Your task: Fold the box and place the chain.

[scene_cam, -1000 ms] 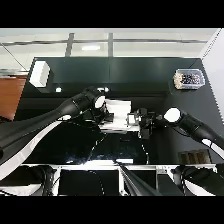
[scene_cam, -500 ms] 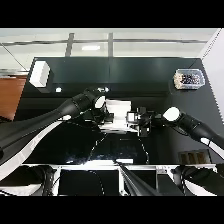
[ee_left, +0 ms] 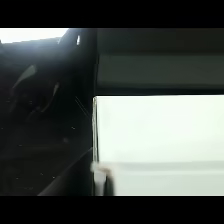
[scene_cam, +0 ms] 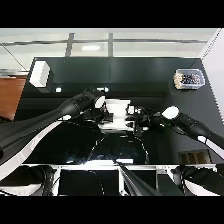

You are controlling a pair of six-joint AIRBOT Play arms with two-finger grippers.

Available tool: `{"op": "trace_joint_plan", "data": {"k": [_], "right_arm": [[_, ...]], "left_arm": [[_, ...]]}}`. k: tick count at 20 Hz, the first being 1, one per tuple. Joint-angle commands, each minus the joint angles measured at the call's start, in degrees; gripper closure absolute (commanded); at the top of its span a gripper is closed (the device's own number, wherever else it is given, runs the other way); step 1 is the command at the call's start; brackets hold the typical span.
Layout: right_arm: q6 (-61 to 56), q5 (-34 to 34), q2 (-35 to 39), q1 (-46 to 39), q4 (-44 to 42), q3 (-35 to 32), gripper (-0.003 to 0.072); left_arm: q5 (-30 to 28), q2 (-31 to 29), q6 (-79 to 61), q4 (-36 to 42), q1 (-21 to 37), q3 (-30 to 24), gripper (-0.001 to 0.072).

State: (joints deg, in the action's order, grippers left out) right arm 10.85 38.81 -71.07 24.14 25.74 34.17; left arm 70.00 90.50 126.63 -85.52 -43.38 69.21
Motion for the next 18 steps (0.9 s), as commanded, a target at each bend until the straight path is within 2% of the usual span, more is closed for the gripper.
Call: {"op": "trace_joint_plan", "data": {"k": [1,4,5,6,7,8,9,11,12,13,14,15,18], "right_arm": [[-0.7,0.5,-1.5,0.0,-1.9,0.0,0.0451],[-6.2,-2.0,-1.5,0.0,-1.7,0.0,0.0437],[-6.6,-2.1,-1.5,0.0,-1.7,0.0,0.0343],[-6.7,-1.3,-1.5,0.0,-1.7,0.0,0.0468],[-7.2,-1.0,-1.5,0.0,-1.7,0.0,0.0547],[-7.9,-1.1,-1.5,0.0,-1.8,0.0,0.0433],[-8.3,-1.1,-1.5,0.0,-1.7,0.0,0.0239],[-9.3,-0.2,-1.5,0.0,-1.5,0.0,0.0598],[-9.6,-0.5,-1.5,0.0,-1.8,0.0,0.0441],[-9.6,-0.4,-1.5,0.0,-1.9,0.0,0.0442],[-11.0,-0.4,-1.3,0.0,-1.3,0.0,0.0618],[-13.9,-0.5,-0.9,-0.2,-1.3,0.0,0.0670],[-33.1,2.7,4.3,-3.2,3.1,0.5,0.0670]], "left_arm": [[-0.7,0.0,-0.2,0.9,0.0,0.1,0.0683],[-0.7,0.0,-0.2,0.9,0.0,0.1,0.0683],[-0.7,0.0,-0.2,0.9,0.0,0.1,0.0683],[-0.5,0.0,-0.2,0.9,0.0,0.1,0.0684],[-0.5,0.0,-0.2,0.8,0.0,0.1,0.0683],[-0.5,0.0,-0.2,0.7,0.0,0.1,0.0684],[-0.5,0.0,-0.2,0.7,0.0,0.1,0.0683],[-0.6,0.0,-0.2,0.7,0.0,0.1,0.0683],[-0.6,0.0,-0.2,0.7,0.0,0.1,0.0683],[-0.8,0.0,-0.4,0.6,0.0,0.1,0.0683],[-0.8,0.0,-0.9,0.6,0.0,0.1,0.0682],[-0.7,0.0,-1.7,0.7,0.0,0.1,0.0682],[-0.8,0.1,-1.7,0.7,0.0,0.1,0.0682]]}}
